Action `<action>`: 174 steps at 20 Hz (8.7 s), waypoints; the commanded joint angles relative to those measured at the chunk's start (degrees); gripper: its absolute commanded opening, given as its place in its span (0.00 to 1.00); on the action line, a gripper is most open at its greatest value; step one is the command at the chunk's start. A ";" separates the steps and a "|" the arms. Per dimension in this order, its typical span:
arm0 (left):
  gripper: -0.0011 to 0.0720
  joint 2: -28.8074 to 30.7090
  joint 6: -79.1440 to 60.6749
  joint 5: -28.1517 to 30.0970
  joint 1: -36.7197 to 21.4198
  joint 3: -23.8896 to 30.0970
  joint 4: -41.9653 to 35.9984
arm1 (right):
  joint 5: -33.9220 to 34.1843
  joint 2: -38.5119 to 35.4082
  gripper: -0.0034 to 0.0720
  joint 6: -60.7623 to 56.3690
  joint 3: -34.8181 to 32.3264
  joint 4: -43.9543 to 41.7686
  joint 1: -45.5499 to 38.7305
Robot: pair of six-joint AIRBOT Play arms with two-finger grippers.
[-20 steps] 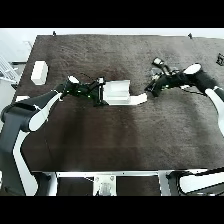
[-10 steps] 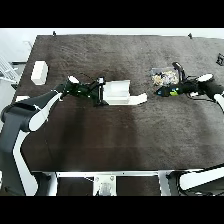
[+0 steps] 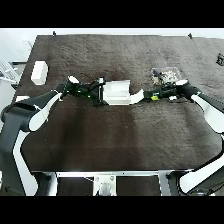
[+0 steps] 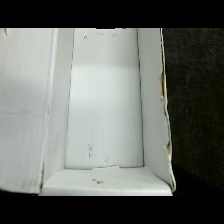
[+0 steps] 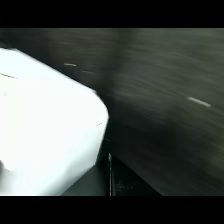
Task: Fold the box and place the chain.
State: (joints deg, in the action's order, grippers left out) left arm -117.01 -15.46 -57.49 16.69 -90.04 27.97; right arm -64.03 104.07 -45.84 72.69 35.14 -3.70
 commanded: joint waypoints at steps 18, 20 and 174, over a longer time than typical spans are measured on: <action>0.74 0.02 0.00 0.00 -0.04 0.02 0.02 | -2.54 -2.51 0.54 -2.19 2.60 -4.48 3.78; 0.74 0.02 0.00 -0.02 -0.04 0.02 0.02 | -2.54 -2.51 0.54 -2.19 2.60 -4.50 4.44; 0.74 0.02 0.00 -0.02 -0.04 0.00 0.02 | 10.23 -27.43 0.05 -36.13 31.78 49.11 4.28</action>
State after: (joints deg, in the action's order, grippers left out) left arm -117.01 -15.44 -57.52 16.69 -90.04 27.97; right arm -55.42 79.24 -82.83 104.40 83.77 -0.78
